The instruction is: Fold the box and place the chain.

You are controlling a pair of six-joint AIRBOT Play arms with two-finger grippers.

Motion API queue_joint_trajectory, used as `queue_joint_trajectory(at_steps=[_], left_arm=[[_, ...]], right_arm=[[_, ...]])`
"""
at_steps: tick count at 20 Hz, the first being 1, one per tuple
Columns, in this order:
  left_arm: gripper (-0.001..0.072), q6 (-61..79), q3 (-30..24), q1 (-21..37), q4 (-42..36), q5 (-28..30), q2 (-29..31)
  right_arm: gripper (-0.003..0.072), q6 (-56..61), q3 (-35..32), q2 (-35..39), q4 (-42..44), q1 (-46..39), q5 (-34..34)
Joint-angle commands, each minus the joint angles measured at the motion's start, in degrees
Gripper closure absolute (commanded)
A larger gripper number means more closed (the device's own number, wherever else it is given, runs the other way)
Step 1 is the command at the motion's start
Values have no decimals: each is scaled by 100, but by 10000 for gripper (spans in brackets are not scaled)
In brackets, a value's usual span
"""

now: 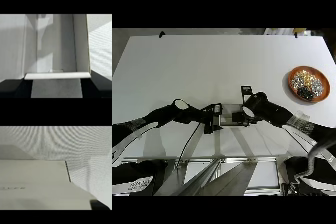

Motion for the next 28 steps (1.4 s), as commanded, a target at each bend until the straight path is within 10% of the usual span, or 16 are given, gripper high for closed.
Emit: queue_joint_trajectory(at_steps=[1,5,7,11,15,18,28], left_arm=[[456,2,-2,2,0,0,4],[456,2,-2,2,0,0,4],[456,2,-2,2,0,0,4],[456,2,-2,2,0,0,4],[456,2,-2,2,0,0,4],[456,2,-2,2,0,0,4],[456,2,-2,2,2,0,4]], right_arm=[[367,20,2,-136,39,7,103],[374,17,2,-146,35,0,107],[552,17,2,-146,35,0,111],[671,17,2,-146,35,0,186],[658,15,2,-170,22,0,175],[415,13,2,-170,-39,0,166],[407,-94,-173,-122,-234,0,142]])
